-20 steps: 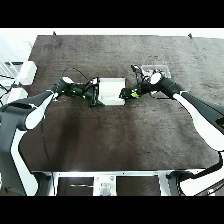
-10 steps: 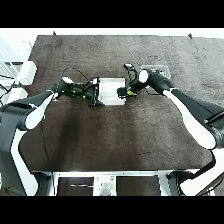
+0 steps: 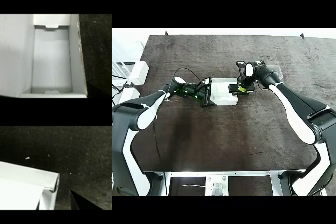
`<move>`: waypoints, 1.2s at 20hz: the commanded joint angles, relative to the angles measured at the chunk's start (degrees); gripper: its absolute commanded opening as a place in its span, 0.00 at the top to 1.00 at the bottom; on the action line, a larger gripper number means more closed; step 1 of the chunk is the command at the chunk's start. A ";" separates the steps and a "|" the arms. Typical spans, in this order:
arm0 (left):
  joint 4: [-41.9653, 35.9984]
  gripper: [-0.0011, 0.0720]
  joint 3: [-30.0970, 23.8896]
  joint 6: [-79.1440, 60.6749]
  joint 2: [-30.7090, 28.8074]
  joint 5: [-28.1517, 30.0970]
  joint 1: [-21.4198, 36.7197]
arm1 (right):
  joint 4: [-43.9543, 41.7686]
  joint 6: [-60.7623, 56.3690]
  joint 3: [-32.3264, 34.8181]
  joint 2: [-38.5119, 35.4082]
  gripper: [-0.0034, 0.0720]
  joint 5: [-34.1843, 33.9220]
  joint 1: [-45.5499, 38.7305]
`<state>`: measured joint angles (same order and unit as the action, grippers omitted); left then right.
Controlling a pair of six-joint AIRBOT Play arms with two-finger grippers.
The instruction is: Fold the box and place the chain.
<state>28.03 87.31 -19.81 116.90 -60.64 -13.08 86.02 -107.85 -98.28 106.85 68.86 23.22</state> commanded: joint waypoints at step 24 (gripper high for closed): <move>0.02 0.26 0.02 0.00 -0.04 0.13 -0.02 | 5.11 -17.55 -3.15 4.59 0.66 2.49 2.47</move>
<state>28.03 87.31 -19.79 116.90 -60.42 -13.13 90.59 -122.26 -101.36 111.35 72.64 24.99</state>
